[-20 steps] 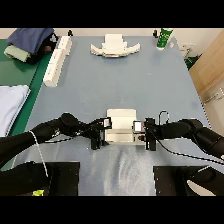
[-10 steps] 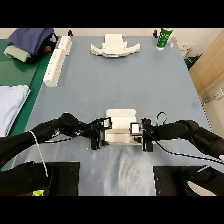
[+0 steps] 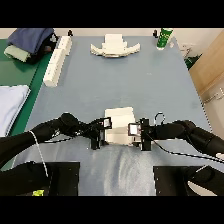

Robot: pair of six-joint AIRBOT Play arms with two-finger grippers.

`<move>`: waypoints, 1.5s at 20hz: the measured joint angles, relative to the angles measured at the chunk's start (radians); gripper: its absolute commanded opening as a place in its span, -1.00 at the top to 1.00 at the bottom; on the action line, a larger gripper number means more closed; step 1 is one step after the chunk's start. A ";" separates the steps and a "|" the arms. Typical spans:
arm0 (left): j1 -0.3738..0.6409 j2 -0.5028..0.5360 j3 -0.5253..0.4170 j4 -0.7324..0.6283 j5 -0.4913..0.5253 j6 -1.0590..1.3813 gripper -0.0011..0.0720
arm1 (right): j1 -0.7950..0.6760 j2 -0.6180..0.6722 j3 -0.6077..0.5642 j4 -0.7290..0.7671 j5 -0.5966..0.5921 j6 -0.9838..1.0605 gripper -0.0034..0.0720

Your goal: Fold the box.

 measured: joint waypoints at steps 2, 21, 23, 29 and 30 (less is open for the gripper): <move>0.000 0.000 0.000 0.000 0.000 0.000 -0.32 | 0.000 -0.001 0.000 -0.001 0.005 -0.002 -0.83; 0.000 0.000 0.000 -0.001 -0.001 0.003 -0.32 | -0.003 0.144 0.067 -0.332 -0.239 0.940 0.90; 0.000 0.000 0.000 -0.001 -0.001 0.003 -0.32 | -0.025 0.188 0.096 -0.468 -0.307 1.199 0.90; 0.000 0.000 0.000 0.000 0.000 0.002 -0.32 | -0.258 0.210 0.139 -0.659 -0.401 1.608 0.90; 0.000 0.000 0.000 0.000 0.000 0.003 -0.32 | -0.314 0.188 0.139 -0.652 -0.407 1.623 0.91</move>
